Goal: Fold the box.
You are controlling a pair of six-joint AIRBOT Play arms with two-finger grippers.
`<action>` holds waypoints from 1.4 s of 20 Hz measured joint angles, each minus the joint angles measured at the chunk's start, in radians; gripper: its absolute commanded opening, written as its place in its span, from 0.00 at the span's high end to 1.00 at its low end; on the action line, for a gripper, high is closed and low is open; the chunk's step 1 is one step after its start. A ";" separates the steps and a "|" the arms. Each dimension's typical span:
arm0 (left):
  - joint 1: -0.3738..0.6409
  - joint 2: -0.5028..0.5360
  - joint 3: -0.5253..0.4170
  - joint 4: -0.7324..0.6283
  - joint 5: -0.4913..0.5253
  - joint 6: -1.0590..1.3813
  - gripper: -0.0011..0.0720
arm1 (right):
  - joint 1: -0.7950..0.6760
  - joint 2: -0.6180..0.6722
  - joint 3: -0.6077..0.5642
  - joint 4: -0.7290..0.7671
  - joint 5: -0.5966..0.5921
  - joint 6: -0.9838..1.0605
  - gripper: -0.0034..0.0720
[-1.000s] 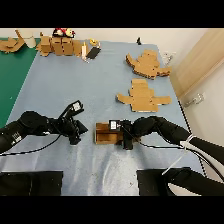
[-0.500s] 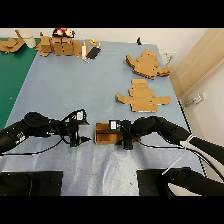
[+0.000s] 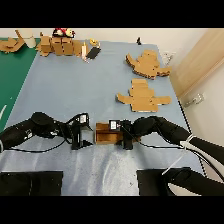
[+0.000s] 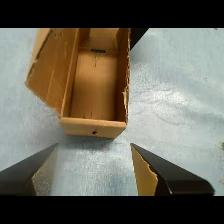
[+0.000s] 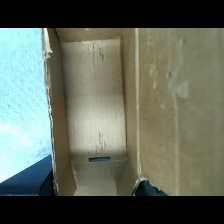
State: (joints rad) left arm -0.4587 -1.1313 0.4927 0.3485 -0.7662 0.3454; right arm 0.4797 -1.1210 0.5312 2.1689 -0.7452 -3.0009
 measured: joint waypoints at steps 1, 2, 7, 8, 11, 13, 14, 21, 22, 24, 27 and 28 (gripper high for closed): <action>-0.004 -0.015 0.005 -0.011 -0.006 0.011 0.03 | 0.000 0.000 0.000 0.000 0.000 0.000 0.37; -0.007 -0.030 0.011 -0.018 -0.009 0.021 0.03 | 0.000 0.000 0.000 0.000 0.000 0.000 0.37; -0.014 -0.079 0.030 -0.033 -0.013 0.041 0.03 | 0.000 0.000 0.000 0.000 0.000 0.000 0.37; -0.014 -0.083 0.032 -0.035 -0.010 0.045 0.03 | 0.000 0.000 0.000 0.000 0.000 0.000 0.37; -0.015 -0.090 0.035 -0.038 -0.004 0.049 0.03 | 0.000 0.000 0.000 0.000 0.000 0.000 0.37; -0.021 -0.096 0.038 -0.045 -0.002 0.055 0.03 | 0.000 0.000 0.000 0.000 0.000 0.000 0.37; -0.026 -0.100 0.043 -0.047 -0.001 0.058 0.03 | 0.000 0.000 0.000 0.000 0.000 0.000 0.37; -0.047 -0.121 0.067 -0.056 -0.012 0.063 0.03 | 0.000 0.000 0.000 0.000 0.000 0.000 0.37; -0.048 -0.124 0.069 -0.056 -0.016 0.063 0.03 | 0.000 0.000 0.000 0.000 0.000 -0.001 0.37; -0.053 -0.128 0.071 -0.053 -0.021 0.061 0.03 | 0.000 0.000 0.000 0.000 0.000 -0.003 0.37; -0.057 -0.132 0.072 -0.045 -0.032 0.058 0.03 | 0.000 0.000 0.000 0.000 0.000 -0.003 0.37; -0.058 -0.132 0.072 -0.039 -0.037 0.055 0.03 | 0.000 0.000 0.000 0.000 0.000 -0.003 0.37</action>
